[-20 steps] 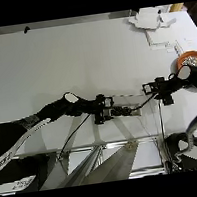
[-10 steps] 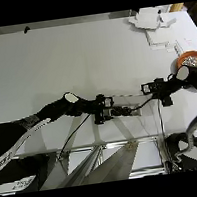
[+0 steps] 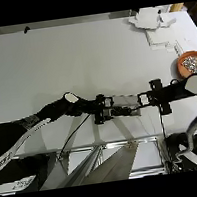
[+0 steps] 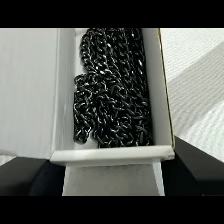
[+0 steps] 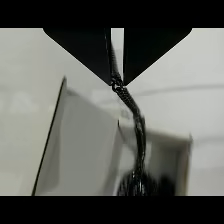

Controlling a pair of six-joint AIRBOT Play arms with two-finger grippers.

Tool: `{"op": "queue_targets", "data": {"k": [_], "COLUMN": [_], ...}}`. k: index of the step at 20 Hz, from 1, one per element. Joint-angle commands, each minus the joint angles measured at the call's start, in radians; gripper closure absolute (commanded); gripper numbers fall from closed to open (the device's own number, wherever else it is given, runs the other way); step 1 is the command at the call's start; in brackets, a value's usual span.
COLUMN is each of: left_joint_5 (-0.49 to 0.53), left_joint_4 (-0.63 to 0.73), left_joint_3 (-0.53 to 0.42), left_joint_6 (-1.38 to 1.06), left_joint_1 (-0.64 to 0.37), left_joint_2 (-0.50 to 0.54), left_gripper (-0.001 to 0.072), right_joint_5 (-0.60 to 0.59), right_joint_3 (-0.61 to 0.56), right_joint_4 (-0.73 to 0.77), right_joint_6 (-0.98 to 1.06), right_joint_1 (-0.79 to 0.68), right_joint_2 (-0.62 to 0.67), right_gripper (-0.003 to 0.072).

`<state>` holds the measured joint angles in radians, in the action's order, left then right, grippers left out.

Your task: Fold the box and place the chain.

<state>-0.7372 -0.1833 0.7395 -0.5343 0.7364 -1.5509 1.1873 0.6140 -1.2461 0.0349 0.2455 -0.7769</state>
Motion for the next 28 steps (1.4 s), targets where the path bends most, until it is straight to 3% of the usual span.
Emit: {"op": "queue_targets", "data": {"k": [1,4,7,10,11,12,13,17,19,24,28], "left_joint_5": [0.000,0.000,0.000,0.000,0.000,0.000,0.000,0.000,0.000,0.000,0.000], "left_joint_4": [0.000,0.000,0.000,0.000,0.000,0.000,0.000,0.000,0.000,0.000,0.000], "left_joint_3": [0.000,0.000,0.000,0.000,0.000,0.000,0.000,0.000,0.000,0.000,0.000], "left_joint_6": [0.000,0.000,0.000,0.000,0.000,0.000,0.000,0.000,0.000,0.000,0.000], "left_joint_1": [0.001,0.000,0.000,0.001,0.001,0.000,0.000,0.001,0.001,0.001,0.001], "left_joint_2": [0.000,0.001,0.001,0.001,0.001,0.001,0.001,0.001,0.001,0.000,0.001], "left_gripper": [0.0368,0.0368,0.0368,0.0368,0.0368,0.0368,0.0368,0.0368,0.0368,0.0368,0.0368], "right_joint_5": [0.009,-0.089,-0.253,-0.291,-0.291,-0.290,-0.278,-0.148,-0.163,-0.151,-0.185], "right_joint_3": [0.000,-0.009,-0.038,-0.043,-0.043,-0.040,-0.026,0.129,0.166,0.162,0.105], "right_joint_4": [0.170,0.304,0.314,0.311,0.311,0.305,0.271,0.089,0.027,-0.022,-0.002], "right_joint_6": [0.121,0.138,0.138,0.138,0.138,0.138,0.138,0.137,0.102,-0.039,-0.100], "right_joint_1": [0.129,0.225,0.306,0.322,0.322,0.321,0.317,0.159,0.029,-0.290,-0.313], "right_joint_2": [0.129,0.121,0.097,0.027,0.009,0.002,0.002,0.002,0.002,-0.084,-0.216], "right_gripper": [0.0670,0.0670,0.0670,0.0668,0.0610,0.0477,0.0446,0.0448,0.0448,0.0450,0.0450]}}
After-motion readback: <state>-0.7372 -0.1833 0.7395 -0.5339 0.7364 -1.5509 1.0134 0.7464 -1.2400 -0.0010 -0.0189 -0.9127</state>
